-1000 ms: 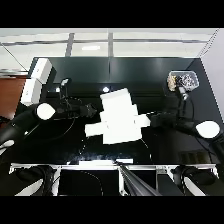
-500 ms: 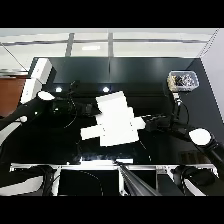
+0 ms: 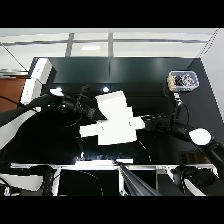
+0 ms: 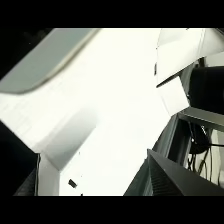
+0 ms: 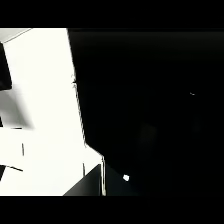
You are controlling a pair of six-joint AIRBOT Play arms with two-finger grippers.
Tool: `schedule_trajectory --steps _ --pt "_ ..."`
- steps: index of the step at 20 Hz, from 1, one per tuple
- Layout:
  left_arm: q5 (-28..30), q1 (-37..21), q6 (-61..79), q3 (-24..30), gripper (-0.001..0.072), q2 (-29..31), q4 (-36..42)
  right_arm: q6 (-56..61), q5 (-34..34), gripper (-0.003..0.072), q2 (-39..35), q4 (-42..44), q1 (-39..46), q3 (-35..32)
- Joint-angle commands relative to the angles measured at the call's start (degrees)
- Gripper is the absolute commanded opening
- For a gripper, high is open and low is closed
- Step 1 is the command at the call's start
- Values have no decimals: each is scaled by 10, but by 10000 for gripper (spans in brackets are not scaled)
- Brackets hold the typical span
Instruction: Fold the box and place the chain.
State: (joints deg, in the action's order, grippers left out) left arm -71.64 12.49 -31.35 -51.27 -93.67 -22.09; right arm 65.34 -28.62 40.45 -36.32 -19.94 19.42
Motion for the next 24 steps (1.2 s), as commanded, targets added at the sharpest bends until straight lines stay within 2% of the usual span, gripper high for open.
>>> schedule_trajectory --steps 1,6,9,12,13,22,24 --pt "-22 2 17 -19 704 -23 -16 0 -12 13 0 5 0 0" --pt "-53 4 64 -21 656 -23 24 0 -41 14 0 5 0 0" --pt "-61 2 65 -21 392 -23 20 0 -46 14 0 5 0 0" --pt "-65 -1 66 -21 382 -23 15 0 -49 14 0 5 0 0" --pt "-68 0 66 -21 340 -23 12 0 -50 14 0 5 0 0" --pt "-66 18 70 -21 324 -30 -14 0 -54 14 0 3 0 0" --pt "-66 18 70 -21 109 -36 -14 0 -61 14 0 1 0 0"
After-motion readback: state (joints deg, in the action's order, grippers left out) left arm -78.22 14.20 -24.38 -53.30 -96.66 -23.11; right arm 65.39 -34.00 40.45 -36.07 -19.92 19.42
